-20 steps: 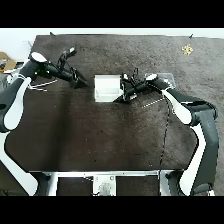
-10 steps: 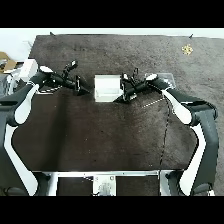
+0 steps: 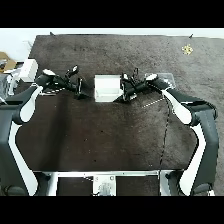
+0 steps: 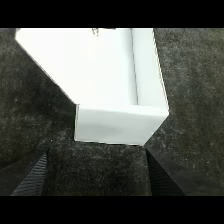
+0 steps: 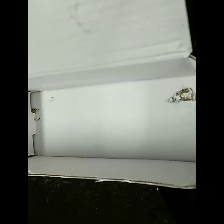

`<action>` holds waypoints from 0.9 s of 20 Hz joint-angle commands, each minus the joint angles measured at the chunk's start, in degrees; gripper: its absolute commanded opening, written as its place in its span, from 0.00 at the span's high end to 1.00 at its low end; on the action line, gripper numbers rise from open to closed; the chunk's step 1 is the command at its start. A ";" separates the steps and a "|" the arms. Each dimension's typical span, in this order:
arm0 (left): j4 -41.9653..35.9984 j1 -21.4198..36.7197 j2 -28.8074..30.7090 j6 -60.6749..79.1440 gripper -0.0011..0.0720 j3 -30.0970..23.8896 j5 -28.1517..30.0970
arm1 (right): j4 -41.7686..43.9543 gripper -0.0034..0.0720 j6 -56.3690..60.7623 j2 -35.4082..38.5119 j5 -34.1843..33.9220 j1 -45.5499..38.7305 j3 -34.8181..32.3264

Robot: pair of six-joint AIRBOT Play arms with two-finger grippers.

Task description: Fold the box and place the chain.

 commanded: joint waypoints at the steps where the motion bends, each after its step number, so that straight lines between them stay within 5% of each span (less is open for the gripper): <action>1: -2.08 -0.13 -1.07 2.89 0.04 0.11 0.28 | 0.02 0.43 0.02 -0.02 0.02 0.04 0.02; 18: -2.03 -2.08 -1.31 2.38 0.04 0.11 -0.09 | 0.02 0.43 0.02 -0.02 0.02 0.04 0.02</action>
